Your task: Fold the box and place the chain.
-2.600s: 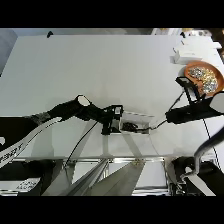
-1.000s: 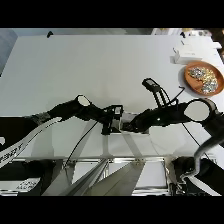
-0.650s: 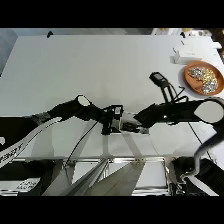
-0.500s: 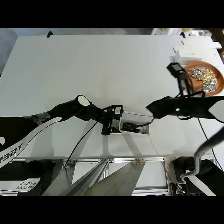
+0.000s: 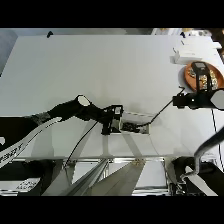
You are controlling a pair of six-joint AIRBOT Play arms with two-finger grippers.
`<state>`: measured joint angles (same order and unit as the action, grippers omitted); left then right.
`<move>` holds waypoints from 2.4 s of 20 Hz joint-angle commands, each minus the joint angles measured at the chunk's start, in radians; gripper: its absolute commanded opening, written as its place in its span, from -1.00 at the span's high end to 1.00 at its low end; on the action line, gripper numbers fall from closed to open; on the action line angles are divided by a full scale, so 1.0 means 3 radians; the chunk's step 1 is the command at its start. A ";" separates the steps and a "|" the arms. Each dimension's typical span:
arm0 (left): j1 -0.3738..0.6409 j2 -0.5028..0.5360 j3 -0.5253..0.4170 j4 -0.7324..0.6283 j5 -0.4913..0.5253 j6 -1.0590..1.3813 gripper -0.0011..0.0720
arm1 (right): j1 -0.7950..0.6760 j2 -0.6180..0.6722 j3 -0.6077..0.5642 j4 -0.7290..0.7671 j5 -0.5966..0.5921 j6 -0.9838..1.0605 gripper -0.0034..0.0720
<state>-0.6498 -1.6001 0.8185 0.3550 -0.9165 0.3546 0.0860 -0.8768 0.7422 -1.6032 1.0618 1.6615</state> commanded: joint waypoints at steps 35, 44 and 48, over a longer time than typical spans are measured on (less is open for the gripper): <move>0.0000 -0.0001 0.0003 0.0000 0.0000 0.0000 0.40 | -0.0041 -0.1191 -0.0356 0.0033 -0.1128 0.0395 0.34; 0.0000 -0.0001 0.0003 0.0000 0.0000 0.0000 0.40 | 0.0215 -0.0556 -0.0355 0.0009 -0.0528 -0.0084 0.87; 0.0000 -0.0001 0.0003 0.0000 0.0000 0.0000 0.40 | 0.0441 -0.0027 -0.0355 0.0076 -0.0003 -0.0144 0.87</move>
<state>-0.6498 -1.6001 0.8185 0.3546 -0.9169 0.3546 0.1753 -0.9855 0.6346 -1.5990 0.9424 1.6444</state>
